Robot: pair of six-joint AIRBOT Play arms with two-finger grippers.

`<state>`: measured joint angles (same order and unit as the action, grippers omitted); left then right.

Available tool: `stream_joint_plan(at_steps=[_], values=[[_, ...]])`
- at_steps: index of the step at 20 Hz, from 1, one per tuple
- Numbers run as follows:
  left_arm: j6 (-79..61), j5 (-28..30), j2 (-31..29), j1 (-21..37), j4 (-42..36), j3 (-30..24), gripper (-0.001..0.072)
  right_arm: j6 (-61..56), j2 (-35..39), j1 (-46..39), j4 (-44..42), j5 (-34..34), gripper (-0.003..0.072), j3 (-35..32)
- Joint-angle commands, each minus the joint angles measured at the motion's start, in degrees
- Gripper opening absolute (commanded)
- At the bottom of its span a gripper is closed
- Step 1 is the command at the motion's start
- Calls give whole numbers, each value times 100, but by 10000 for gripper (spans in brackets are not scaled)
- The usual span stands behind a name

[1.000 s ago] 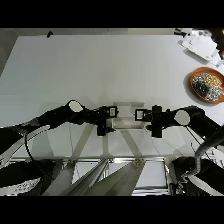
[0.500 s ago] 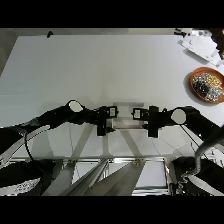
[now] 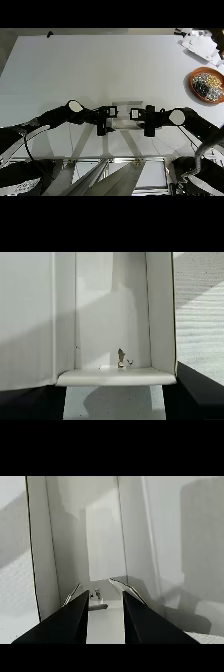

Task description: Fold the box and place the chain.

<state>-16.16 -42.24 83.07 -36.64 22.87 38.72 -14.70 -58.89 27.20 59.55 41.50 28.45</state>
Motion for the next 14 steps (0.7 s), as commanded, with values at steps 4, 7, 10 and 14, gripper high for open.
stream_joint_plan(at_steps=[4, 7, 10, 14], values=[[-15, 2, 0, 0, 4, 0, 335, 17, -214, 17, -109, -118, 214, 4], [-15, 2, 0, 0, 4, 0, 335, 20, -352, 17, -114, -33, 352, 4], [-17, 2, 2, 0, 4, 0, 335, 20, -363, 17, -116, -57, 475, 4], [-15, 2, 0, 0, 4, 0, 335, 22, -363, 17, -116, -79, 502, 4]])
